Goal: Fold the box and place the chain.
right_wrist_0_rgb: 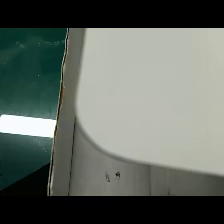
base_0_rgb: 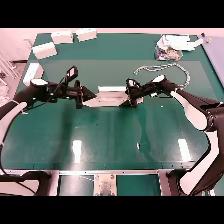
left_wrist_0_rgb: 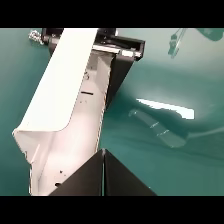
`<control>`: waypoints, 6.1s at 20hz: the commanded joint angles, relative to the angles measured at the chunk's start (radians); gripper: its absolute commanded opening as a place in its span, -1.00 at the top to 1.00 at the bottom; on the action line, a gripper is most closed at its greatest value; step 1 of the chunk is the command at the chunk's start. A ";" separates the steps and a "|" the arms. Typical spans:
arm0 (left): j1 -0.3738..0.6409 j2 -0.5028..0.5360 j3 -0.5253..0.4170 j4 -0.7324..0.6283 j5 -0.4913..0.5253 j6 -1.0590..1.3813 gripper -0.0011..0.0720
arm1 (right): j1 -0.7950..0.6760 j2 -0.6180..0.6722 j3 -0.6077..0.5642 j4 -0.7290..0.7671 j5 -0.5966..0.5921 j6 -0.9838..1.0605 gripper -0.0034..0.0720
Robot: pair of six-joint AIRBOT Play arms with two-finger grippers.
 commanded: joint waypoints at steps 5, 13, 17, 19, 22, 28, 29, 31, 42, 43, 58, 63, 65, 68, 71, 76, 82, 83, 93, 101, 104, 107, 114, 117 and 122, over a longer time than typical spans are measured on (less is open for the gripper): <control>-0.025 -0.128 0.048 -0.121 0.044 0.055 0.93 | 0.000 0.000 0.000 0.000 0.000 0.000 -0.63; -0.097 -0.206 0.204 -0.119 0.192 0.055 0.93 | 0.000 0.000 0.000 0.000 0.000 0.000 -0.63; -0.097 -0.211 0.216 -0.123 0.299 0.078 0.92 | 0.000 0.000 0.000 0.000 0.000 0.000 -0.63; -0.097 -0.213 0.216 -0.124 0.311 0.082 0.92 | 0.000 0.000 0.000 0.000 0.000 0.000 -0.63; -0.097 -0.245 0.217 -0.138 0.306 0.081 0.92 | 0.000 0.000 0.000 0.000 0.000 0.000 -0.63; -0.097 -0.269 0.217 -0.145 0.312 0.086 0.92 | 0.000 0.000 0.000 0.000 0.000 0.000 -0.63; -0.097 -0.269 0.217 -0.144 0.312 0.086 0.92 | 0.000 0.000 0.000 0.000 0.000 0.000 -0.63; -0.097 -0.269 0.217 -0.144 0.309 0.084 0.92 | 0.000 0.000 0.000 0.000 0.000 0.000 -0.63; -0.097 -0.298 0.217 -0.134 0.293 0.082 0.92 | 0.000 0.000 0.000 0.000 0.000 0.000 -0.63; -0.097 -0.298 0.217 -0.131 0.293 0.083 0.92 | 0.000 0.000 0.000 0.000 0.000 0.000 -0.63; 0.020 -0.093 0.277 0.237 0.007 -0.082 -0.23 | 0.000 0.000 0.000 0.000 0.000 0.000 -0.63; 0.008 -0.108 0.273 0.406 -0.043 -0.174 -0.23 | 0.000 0.000 0.000 0.000 0.000 0.000 -0.63; 0.008 -0.130 0.273 0.406 -0.042 -0.197 -0.72 | 0.000 0.000 0.000 0.000 0.000 0.000 -0.63; 0.001 -0.171 0.271 0.425 -0.058 -0.214 -0.73 | 0.000 0.000 0.000 0.000 0.000 0.000 -0.63; -0.040 -0.177 0.270 0.451 0.017 -0.215 -0.72 | 0.000 0.000 0.000 0.000 0.000 0.000 -0.63; -0.090 -0.178 0.270 0.504 0.117 -0.232 -0.72 | 0.000 0.000 0.000 0.000 0.000 0.000 -0.63; -0.090 -0.194 0.270 0.501 0.116 -0.241 -0.60 | 0.000 0.000 0.000 0.000 0.000 0.000 -0.63; -0.093 -0.202 0.270 0.500 0.116 -0.241 -0.37 | 0.000 0.000 0.000 0.000 0.000 0.000 -0.63; -0.122 -0.210 0.270 0.492 0.173 -0.235 0.18 | 0.000 0.000 0.000 0.000 0.000 0.000 -0.63; -0.123 -0.233 0.270 0.396 0.137 -0.233 0.18 | 0.000 0.000 0.000 0.000 0.000 0.000 -0.63; -0.122 -0.244 0.271 0.390 0.133 -0.232 0.18 | 0.000 0.000 0.000 0.000 0.000 0.000 -0.63; -0.123 -0.244 0.271 0.350 0.135 -0.199 0.18 | 0.000 0.000 0.000 0.000 0.000 0.000 -0.63; -0.166 -0.244 0.271 0.318 0.183 -0.160 0.18 | 0.000 0.000 0.000 0.000 0.000 0.000 -0.63; -0.170 -0.246 0.271 0.317 0.204 -0.161 0.16 | 0.000 0.000 0.000 0.000 0.000 0.000 -0.63; -0.170 -0.258 0.271 0.306 0.217 -0.161 -1.00 | 0.000 0.000 0.000 0.000 0.000 0.000 -0.63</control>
